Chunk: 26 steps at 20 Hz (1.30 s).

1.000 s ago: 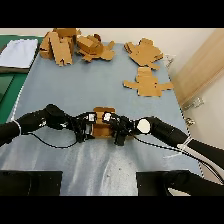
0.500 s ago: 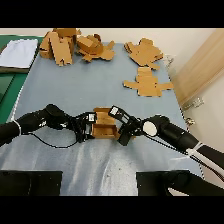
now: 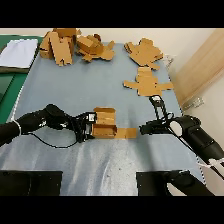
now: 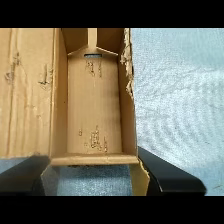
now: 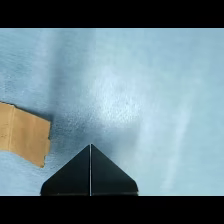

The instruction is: Fold the box.

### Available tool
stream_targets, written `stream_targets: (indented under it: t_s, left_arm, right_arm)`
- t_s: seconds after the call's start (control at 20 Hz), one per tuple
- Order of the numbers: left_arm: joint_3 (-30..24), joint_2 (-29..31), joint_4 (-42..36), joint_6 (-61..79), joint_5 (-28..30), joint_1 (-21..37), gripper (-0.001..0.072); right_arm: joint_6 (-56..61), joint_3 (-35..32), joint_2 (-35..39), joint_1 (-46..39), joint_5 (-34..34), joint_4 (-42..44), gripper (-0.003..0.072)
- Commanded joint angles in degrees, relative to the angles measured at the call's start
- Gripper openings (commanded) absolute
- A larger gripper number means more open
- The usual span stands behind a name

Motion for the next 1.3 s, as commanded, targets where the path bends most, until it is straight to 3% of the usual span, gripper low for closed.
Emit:
stream_targets:
  t_s: [0.0, 0.3, 0.55, 0.85, 1.1, 1.25]
  left_arm:
    - [0.0, 0.0, 0.0, 0.0, 0.0, 0.0, 0.0406]
    - [0.0, 0.0, 0.0, 0.0, -0.1, 0.0, 0.0406]
    - [0.0, 0.0, 0.0, 0.0, -0.1, 0.0, 0.0406]
    - [0.0, 0.0, 0.0, 0.0, -0.1, 0.0, 0.0406]
    - [0.0, 0.0, 0.0, 0.0, -0.1, 0.0, 0.0406]
    - [0.0, 0.0, 0.0, 0.0, -0.1, 0.0, 0.0406]
  right_arm:
    - [2.3, -3.5, -1.1, -3.8, -3.5, 10.2, 0.0003]
    - [-8.0, -3.7, -9.6, -3.8, -9.9, 28.7, 0.0002]
    - [-12.8, -3.7, -14.0, -3.8, -9.9, 34.7, 0.0003]
    - [-16.3, -3.7, -14.1, -3.8, -8.5, 40.8, 0.0003]
    - [-23.3, -3.7, -13.4, -3.2, -7.2, 51.6, 0.0003]
    - [-24.8, -3.7, -13.3, -2.8, -5.6, 52.5, 0.0005]
